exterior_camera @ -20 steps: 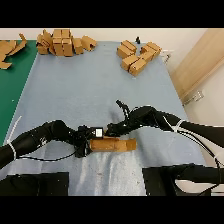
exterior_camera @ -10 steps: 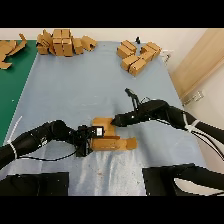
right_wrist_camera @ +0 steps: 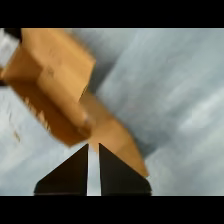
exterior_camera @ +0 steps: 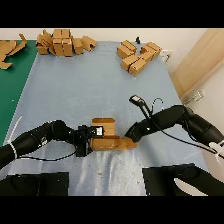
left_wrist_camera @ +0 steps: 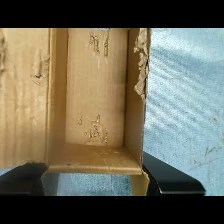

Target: Fold the box.

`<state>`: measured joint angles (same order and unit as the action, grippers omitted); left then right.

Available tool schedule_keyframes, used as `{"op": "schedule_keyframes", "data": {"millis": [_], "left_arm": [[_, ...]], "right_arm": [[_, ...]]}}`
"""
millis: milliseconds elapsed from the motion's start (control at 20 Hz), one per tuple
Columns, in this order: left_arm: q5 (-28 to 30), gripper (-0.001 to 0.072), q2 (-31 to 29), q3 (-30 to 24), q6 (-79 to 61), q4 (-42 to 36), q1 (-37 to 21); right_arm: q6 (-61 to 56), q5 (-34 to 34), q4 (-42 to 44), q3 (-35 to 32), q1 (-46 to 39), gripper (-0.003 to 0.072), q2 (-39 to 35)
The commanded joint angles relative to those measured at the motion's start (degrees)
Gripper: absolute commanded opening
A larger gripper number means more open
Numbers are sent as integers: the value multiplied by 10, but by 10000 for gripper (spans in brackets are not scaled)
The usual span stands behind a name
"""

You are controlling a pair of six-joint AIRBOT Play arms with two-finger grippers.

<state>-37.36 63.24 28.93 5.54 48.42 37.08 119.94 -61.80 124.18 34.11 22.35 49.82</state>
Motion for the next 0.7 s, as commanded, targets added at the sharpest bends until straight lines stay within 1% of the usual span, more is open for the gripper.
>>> {"op": "schedule_keyframes", "data": {"millis": [0,50,100,250,350,450,550,650], "left_arm": [[-1,525,0,0,0,0,0],[-1,525,0,0,0,0,0],[-1,525,0,0,0,0,0],[-1,525,0,0,0,0,0],[-1,525,0,0,0,0,0],[-1,525,0,0,0,0,0],[-1,525,0,0,0,0,0],[-1,525,0,0,0,0,0]], "right_arm": [[47,-96,-19,-46,52,204,-51],[62,-89,-23,-60,71,330,-67],[74,-52,-37,-71,85,499,-78],[122,98,-59,-79,114,499,-71],[153,172,-59,-79,131,500,-41],[166,197,-59,-77,146,500,-5],[166,192,-59,-73,152,500,22],[166,193,-65,-73,151,501,29]]}}
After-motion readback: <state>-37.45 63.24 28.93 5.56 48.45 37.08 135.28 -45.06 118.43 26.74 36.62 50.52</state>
